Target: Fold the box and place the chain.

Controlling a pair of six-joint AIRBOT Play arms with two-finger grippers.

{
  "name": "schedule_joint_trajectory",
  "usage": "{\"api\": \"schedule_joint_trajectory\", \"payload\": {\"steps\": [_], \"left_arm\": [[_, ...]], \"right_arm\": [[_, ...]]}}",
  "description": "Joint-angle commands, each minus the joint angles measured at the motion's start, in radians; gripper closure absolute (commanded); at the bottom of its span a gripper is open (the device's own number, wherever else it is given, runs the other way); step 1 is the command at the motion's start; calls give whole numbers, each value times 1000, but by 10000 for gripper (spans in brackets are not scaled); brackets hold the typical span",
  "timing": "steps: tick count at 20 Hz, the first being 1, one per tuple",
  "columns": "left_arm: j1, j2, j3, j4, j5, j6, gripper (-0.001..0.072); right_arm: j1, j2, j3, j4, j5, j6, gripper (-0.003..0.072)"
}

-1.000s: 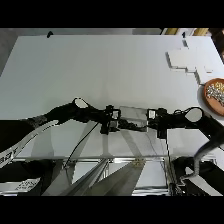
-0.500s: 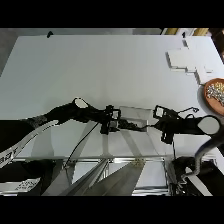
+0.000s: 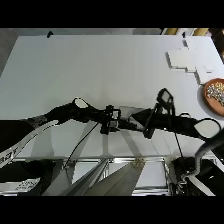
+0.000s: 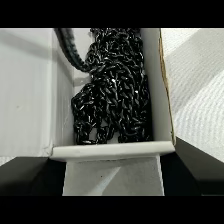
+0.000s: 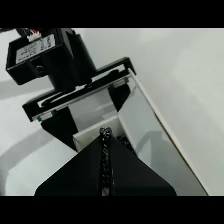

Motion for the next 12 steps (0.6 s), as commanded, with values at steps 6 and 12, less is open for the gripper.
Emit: {"api": "schedule_joint_trajectory", "payload": {"steps": [6,12], "left_arm": [[1,0,0,0,0,0,679],[1,0,0,0,0,0,679]], "right_arm": [[55,-99,87,-292,22,56,422],[-288,16,169,-526,366,-158,469]]}}
